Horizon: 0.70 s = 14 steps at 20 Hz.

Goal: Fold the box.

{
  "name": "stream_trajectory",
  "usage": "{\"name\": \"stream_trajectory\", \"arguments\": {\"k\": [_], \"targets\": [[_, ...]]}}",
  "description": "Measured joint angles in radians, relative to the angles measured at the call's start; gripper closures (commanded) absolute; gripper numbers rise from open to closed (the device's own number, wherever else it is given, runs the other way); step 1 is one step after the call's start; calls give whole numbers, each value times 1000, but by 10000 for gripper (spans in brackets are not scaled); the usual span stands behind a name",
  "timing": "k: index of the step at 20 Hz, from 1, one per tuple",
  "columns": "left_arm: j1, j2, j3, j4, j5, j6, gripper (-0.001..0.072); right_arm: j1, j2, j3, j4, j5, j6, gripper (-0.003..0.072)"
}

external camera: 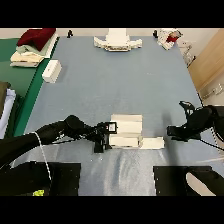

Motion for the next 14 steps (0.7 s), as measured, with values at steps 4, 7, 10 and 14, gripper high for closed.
{"name": "stream_trajectory", "arguments": {"k": [4,7,10,14], "targets": [[0,0,0,0,0,0,233,-63,-62,-51,206,3,-56,684],[0,0,0,0,0,0,233,-72,-72,-94,301,-2,-93,684],[0,0,0,0,0,0,233,-75,-56,-120,391,-6,-136,684],[0,0,0,0,0,0,233,-77,-22,-132,451,-8,-166,684]]}}
